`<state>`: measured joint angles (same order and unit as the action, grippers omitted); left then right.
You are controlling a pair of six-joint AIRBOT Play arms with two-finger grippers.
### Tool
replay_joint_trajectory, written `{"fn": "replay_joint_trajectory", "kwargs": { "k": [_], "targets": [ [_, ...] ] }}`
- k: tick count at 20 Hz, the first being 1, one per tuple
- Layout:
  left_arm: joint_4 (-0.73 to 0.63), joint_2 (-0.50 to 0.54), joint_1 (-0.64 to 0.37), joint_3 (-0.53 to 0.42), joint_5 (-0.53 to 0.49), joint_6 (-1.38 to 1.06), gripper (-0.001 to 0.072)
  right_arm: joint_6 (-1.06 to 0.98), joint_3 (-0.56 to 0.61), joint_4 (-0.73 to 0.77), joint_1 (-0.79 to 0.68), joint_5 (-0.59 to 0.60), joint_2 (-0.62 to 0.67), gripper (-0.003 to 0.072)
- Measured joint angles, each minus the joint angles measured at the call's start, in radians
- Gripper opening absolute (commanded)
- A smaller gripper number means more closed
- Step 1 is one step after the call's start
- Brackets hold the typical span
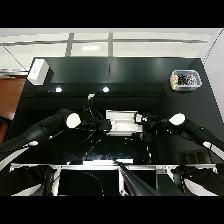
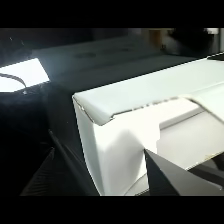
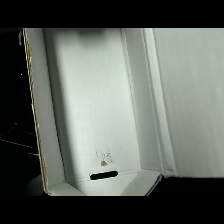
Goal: Fold the box and place the chain.
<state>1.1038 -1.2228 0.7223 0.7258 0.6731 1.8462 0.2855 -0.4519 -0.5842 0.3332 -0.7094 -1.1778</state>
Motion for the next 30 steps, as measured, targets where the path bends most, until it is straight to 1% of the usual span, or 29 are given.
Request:
{"fn": "replay_joint_trajectory", "kwargs": {
  "k": [3,6,8,9,10,12,13,14,15,16,22,23,24,30],
  "targets": [
    [0.135,-0.015,0.045,0.043,0.046,0.145,0.0616,0.0,0.0,0.0,0.0,0.0,0.0,0.0471],
    [0.262,-0.055,0.085,0.116,0.129,0.277,0.0616,0.0,0.0,0.0,0.0,0.0,0.0,0.0471],
    [0.312,-0.095,0.105,0.173,0.182,0.333,0.0613,0.0,0.0,0.0,0.0,0.0,0.0,0.0471],
    [0.328,-0.115,0.114,0.2,0.203,0.352,0.0567,0.0,0.0,0.0,0.0,0.0,0.0,0.0471],
    [0.34,-0.137,0.122,0.228,0.226,0.369,0.0481,0.0,0.0,0.0,0.0,0.0,0.0,0.0471],
    [0.358,-0.179,0.133,0.275,0.265,0.387,0.0478,0.0,0.0,0.0,0.0,0.0,0.0,0.0471],
    [0.363,-0.196,0.138,0.294,0.288,0.394,0.0461,0.0,0.0,0.0,0.0,0.0,0.0,0.0471],
    [0.366,-0.213,0.141,0.31,0.311,0.404,0.0436,0.0,0.0,0.0,0.0,0.0,0.0,0.0471],
    [0.37,-0.227,0.143,0.321,0.325,0.413,0.0366,0.0,0.0,0.0,0.0,0.0,0.0,0.0471],
    [0.372,-0.239,0.145,0.33,0.341,0.419,0.0338,0.0,0.0,0.0,0.0,0.0,0.0,0.0471],
    [0.391,-0.268,0.15,0.356,0.375,0.461,0.0327,0.0,0.0,0.0,0.0,0.0,0.0,0.0471],
    [0.396,-0.27,0.15,0.36,0.381,0.47,0.0289,0.0,0.0,0.0,0.0,0.0,0.0,0.0471],
    [0.399,-0.272,0.15,0.363,0.382,0.477,0.0267,0.0,0.0,0.0,0.0,0.0,0.0,0.0471],
    [0.416,-0.289,0.16,0.378,0.383,0.504,0.0267,0.0,0.0,0.0,0.0,0.0,0.0,0.0471]
  ]
}}
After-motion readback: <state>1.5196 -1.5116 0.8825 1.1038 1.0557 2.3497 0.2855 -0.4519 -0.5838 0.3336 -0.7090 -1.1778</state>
